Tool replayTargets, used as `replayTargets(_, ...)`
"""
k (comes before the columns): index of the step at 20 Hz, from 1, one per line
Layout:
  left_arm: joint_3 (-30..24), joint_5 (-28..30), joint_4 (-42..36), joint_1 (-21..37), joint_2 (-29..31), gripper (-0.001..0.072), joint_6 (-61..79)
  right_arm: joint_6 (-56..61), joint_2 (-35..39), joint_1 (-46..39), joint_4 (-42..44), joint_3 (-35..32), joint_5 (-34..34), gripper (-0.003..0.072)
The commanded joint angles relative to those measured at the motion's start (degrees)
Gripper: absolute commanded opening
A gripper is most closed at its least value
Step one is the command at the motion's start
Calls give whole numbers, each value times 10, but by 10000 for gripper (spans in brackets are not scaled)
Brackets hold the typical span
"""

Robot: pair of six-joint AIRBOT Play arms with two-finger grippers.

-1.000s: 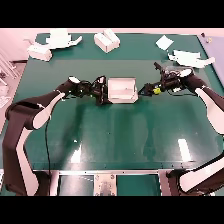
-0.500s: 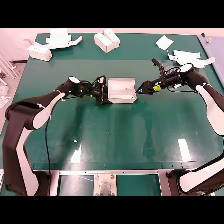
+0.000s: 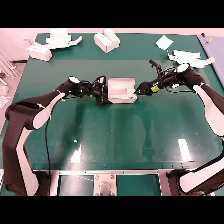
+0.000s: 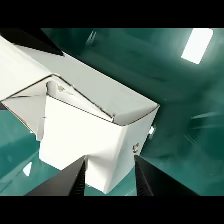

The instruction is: Fold the box and place the chain.

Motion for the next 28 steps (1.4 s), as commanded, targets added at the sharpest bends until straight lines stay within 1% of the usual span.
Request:
replayTargets(1,0,0,0,1,0,545,0,14,0,13,-9,3,-5,377)
replayTargets(5,0,0,0,1,0,544,0,27,0,35,-14,29,-5,377)
replayTargets(7,0,0,0,1,0,545,0,47,0,43,-40,43,-5,374)
replayTargets(9,0,0,0,1,0,545,0,72,0,53,-90,50,-4,373)
replayTargets(12,0,0,0,1,0,545,0,97,0,68,-125,50,-4,373)
replayTargets(16,0,0,0,1,0,545,0,106,0,85,-126,50,-8,373)
replayTargets(20,0,-1,0,1,0,545,0,124,0,97,-135,50,-35,363)
replayTargets(23,0,-1,0,1,0,545,0,155,-1,109,-177,50,-46,363)
replayTargets(28,0,-2,0,1,0,545,0,215,-7,120,-217,54,-60,363)
